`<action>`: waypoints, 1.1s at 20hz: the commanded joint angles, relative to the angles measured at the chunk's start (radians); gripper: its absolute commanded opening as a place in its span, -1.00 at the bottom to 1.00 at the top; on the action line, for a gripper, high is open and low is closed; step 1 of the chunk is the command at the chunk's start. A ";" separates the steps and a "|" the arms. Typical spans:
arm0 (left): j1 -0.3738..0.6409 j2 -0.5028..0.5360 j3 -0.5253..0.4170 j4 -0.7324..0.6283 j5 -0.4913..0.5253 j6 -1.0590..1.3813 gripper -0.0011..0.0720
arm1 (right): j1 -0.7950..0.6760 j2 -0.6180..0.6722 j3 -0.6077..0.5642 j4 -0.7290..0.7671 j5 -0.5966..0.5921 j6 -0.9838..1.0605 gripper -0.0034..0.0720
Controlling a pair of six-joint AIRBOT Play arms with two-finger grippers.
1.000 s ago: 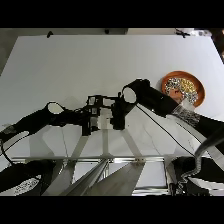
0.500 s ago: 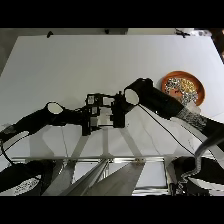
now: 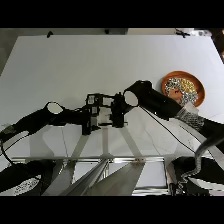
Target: Fold the box and place the chain.
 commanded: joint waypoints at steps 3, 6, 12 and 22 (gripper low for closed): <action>-0.001 0.001 0.000 0.002 -0.004 0.001 -0.73 | 0.000 -0.002 -0.031 -0.002 0.049 0.010 -0.22; -0.001 0.001 0.000 0.002 -0.004 0.001 -0.73 | 0.000 0.010 -0.031 -0.002 0.048 0.010 -0.04; -0.001 0.001 0.000 0.002 -0.004 0.001 -0.73 | 0.000 0.054 -0.031 0.001 0.002 0.014 0.27; -0.001 0.001 0.000 0.002 -0.004 0.001 -0.73 | 0.000 0.054 -0.031 0.001 -0.040 0.040 0.28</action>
